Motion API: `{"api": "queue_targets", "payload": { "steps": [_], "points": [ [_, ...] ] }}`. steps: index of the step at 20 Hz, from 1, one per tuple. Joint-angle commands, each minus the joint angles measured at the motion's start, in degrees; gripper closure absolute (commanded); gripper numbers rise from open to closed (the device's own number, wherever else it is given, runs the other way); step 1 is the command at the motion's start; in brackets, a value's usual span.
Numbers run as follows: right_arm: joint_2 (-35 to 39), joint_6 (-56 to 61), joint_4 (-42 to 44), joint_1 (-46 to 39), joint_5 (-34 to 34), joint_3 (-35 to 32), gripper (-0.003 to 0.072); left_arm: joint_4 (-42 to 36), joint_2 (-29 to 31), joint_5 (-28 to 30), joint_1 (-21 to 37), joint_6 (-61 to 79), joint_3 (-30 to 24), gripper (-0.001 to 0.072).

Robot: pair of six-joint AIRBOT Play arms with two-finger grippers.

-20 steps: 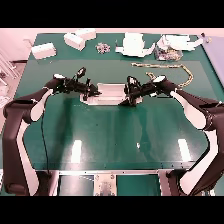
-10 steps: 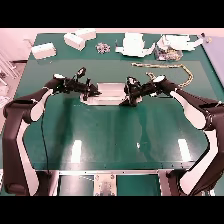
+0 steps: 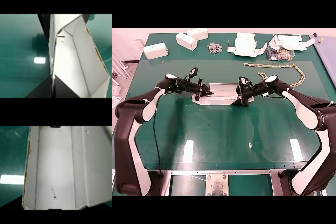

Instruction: Fold the box and place the chain.

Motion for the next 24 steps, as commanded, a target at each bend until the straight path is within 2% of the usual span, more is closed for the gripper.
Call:
{"api": "queue_targets", "payload": {
  "steps": [1,24],
  "points": [
    [0.0,-0.1,0.0,0.0,0.0,0.1,0.0099,0.0,0.0,1.0,0.1,0.0,0.0,0.0688],
    [0.0,-0.1,0.0,0.0,0.0,0.0,0.0099,-1.4,0.0,1.0,0.1,0.0,0.0,0.0687]
  ]
}}
